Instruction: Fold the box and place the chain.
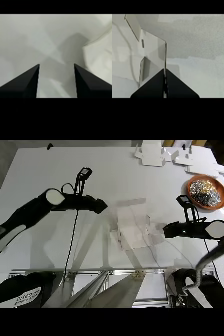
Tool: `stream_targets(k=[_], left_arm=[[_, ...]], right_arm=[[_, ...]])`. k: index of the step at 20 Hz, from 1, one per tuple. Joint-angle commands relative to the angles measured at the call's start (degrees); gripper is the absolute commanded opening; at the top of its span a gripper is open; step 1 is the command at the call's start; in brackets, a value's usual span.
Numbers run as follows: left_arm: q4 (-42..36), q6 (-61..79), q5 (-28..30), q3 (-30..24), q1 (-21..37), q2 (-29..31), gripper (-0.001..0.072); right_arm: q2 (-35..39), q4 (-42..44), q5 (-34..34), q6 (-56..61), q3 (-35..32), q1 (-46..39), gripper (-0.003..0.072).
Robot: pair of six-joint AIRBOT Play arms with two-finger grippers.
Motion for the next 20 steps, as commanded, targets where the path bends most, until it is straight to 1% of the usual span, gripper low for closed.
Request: stream_targets(k=[1, 3, 5, 9, 13, 16, 18, 20], left_arm=[[-21.3, 22.7, -19.1, 4.3, 5.5, -7.3, 0.0476], [-18.8, 23.3, -18.2, 4.3, 3.6, -10.3, 0.0521], [-18.8, 26.4, -16.5, 4.4, 0.2, -13.2, 0.0521], [-18.9, 31.4, -12.3, 4.4, -5.3, -16.7, 0.0534], [-19.8, 31.4, -10.9, 4.4, -6.1, -18.6, 0.0534], [-24.3, 33.3, -10.7, 4.4, -6.6, -19.6, 0.0532], [-26.4, 35.8, -10.7, 4.4, -7.6, -20.8, 0.0509], [-26.8, 36.3, -10.7, 4.4, -8.0, -21.8, 0.048]], right_arm=[[0.0, 0.0, 0.3, 0.0, 0.0, 0.1, 0.0022], [0.0, 0.0, 0.3, 0.0, 0.0, 0.1, 0.0022], [0.0, 0.0, 0.3, 0.0, 0.0, 0.1, 0.0022], [0.0, 0.0, 0.3, 0.0, 0.0, 0.1, 0.0022], [0.0, 0.0, 0.3, 0.0, 0.0, 0.1, 0.0022], [0.0, 0.0, 0.3, 0.0, 0.0, 0.1, 0.0022], [0.0, 0.0, 0.3, 0.0, 0.0, 0.1, 0.0022], [0.0, 0.0, 0.3, 0.0, 0.0, 0.1, 0.0022]])
